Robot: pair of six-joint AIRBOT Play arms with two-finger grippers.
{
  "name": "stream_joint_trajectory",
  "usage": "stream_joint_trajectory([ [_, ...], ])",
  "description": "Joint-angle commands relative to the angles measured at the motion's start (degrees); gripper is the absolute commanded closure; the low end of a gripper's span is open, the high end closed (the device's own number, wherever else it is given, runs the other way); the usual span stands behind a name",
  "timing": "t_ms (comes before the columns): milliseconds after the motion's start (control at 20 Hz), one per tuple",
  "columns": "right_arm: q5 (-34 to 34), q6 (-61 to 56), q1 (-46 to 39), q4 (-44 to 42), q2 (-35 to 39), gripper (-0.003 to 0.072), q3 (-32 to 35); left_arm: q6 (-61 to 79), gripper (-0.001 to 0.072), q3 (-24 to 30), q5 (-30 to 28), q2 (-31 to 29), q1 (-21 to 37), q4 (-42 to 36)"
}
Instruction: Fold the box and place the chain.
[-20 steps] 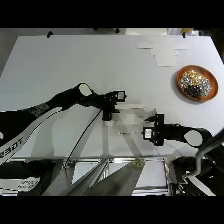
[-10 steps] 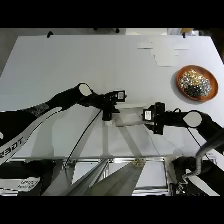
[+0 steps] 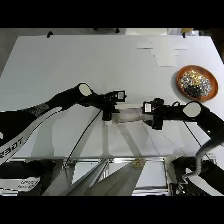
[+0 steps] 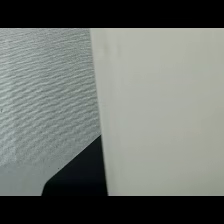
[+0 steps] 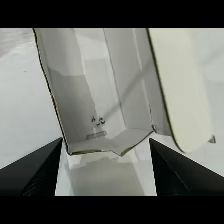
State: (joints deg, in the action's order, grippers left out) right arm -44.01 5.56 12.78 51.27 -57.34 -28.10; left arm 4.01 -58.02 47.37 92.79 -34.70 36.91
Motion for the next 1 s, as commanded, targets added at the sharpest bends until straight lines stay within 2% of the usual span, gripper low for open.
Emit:
stream_joint_trajectory([
  [0,-1.1,4.5,-1.3,-3.8,-2.4,0.0086,-0.8,0.0,0.0698,0.0,0.0,0.0,0.0,0.0],
  [100,-4.8,6.3,-4.5,-4.6,-3.6,0.0086,-2.0,0.0,0.0698,0.0,0.0,0.0,0.0,0.0],
  [200,-8.3,12.7,-7.3,-7.1,-4.9,0.0087,-2.4,0.0,0.0698,0.0,0.0,0.0,0.0,0.0],
  [350,-10.7,19.7,-10.1,-12.0,-7.8,0.0089,-2.5,0.0,0.0698,0.0,0.0,0.0,0.0,0.0],
  [750,-14.6,20.4,-10.8,-12.9,-16.5,0.0087,-6.4,0.0,0.0698,0.0,0.0,0.0,0.0,0.0],
  [950,-14.9,20.4,-10.7,-12.9,-18.1,0.0088,-6.4,0.0,0.0698,0.0,0.0,0.0,0.0,0.0],
])
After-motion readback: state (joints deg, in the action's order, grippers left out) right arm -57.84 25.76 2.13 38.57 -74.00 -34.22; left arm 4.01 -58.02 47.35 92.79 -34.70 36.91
